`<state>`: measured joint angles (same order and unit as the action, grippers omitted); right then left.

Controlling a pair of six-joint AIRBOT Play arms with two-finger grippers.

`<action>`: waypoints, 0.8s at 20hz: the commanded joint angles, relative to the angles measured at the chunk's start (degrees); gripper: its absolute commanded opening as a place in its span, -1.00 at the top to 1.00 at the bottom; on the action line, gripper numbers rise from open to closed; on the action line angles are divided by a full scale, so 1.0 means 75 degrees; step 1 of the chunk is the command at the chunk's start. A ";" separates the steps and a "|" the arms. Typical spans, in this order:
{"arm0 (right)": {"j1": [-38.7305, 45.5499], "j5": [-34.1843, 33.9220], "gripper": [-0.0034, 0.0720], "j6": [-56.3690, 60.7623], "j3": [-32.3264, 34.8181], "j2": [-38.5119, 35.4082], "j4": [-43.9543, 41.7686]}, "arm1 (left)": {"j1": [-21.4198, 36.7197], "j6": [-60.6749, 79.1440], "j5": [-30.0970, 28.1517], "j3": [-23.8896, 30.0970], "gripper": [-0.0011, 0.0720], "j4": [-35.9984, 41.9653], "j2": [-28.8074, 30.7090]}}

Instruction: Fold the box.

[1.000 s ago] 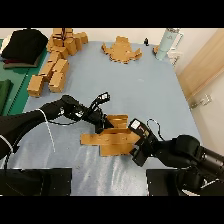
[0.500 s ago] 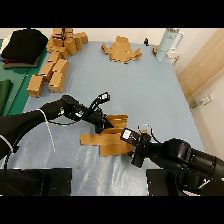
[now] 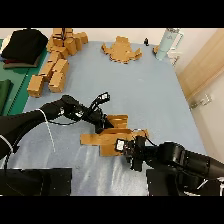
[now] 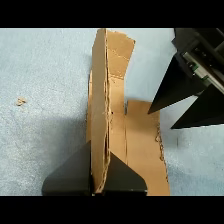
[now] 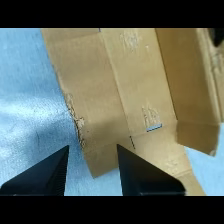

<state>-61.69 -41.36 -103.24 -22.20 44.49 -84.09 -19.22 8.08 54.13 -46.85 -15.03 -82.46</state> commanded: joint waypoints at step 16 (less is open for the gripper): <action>0.0055 0.0490 -0.26 0.0201 -0.0490 0.0251 0.1565 | -0.0003 0.0003 0.0000 -0.0006 0.94 0.0000 0.0000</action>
<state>-61.73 -37.91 -103.92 -25.19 46.72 -73.95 -19.20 8.08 54.13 -46.85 -15.03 -82.46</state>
